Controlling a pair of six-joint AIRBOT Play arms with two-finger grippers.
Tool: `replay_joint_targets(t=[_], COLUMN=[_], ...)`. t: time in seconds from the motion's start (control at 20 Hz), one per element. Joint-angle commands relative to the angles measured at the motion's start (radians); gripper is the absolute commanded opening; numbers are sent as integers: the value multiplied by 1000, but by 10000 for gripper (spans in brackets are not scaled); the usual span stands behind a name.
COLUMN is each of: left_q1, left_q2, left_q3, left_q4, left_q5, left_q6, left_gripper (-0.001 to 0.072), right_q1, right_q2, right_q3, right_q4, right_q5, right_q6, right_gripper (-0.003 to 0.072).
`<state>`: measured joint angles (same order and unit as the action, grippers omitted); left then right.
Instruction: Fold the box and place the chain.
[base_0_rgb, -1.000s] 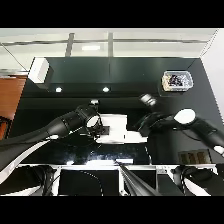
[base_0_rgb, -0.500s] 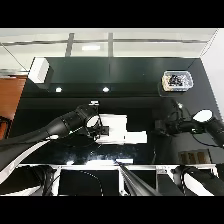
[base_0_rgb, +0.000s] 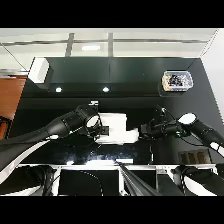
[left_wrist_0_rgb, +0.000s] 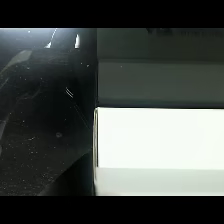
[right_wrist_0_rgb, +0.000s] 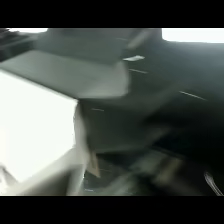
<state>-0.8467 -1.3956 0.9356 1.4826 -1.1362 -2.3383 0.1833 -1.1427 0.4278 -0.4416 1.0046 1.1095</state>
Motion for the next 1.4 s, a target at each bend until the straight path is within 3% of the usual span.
replay_joint_targets(t=[0.0, 0.25, 0.4, 0.55, 0.7, 0.85, 0.9, 1.05, 1.35], left_q1=[1, 1, 1, 1, 1, 1, 1, 1, 1], left_q2=[0, 0, 0, 0, 0, 0, 0, 0, 0], left_q3=[0, 0, 0, 0, 0, 0, 0, 0, 0], left_q4=[0, 0, 0, 0, 0, 0, 0, 0, 1], left_q5=[1, 1, 1, 2, 2, 2, 1, 2, 2], left_q6=[1, 1, 1, 1, 1, 1, 1, 1, 1], left_gripper=[25, 25, 25, 25, 25, 25, 25, 25, 25], right_q1=[16, 76, 161, 267, 371, 468, 494, 555, 587], right_q2=[-7, -7, -7, -7, -7, -7, -7, -11, -21], right_q3=[32, 48, 52, 93, 164, 238, 255, 300, 341], right_q4=[102, 109, 97, -11, -221, -524, -591, -743, -793], right_q5=[60, 24, -79, -210, -303, -297, -289, -256, -198], right_q6=[-116, -114, -69, 64, 346, 704, 779, 946, 1007], right_gripper=[590, 589, 589, 589, 588, 587, 550, 549, 548])
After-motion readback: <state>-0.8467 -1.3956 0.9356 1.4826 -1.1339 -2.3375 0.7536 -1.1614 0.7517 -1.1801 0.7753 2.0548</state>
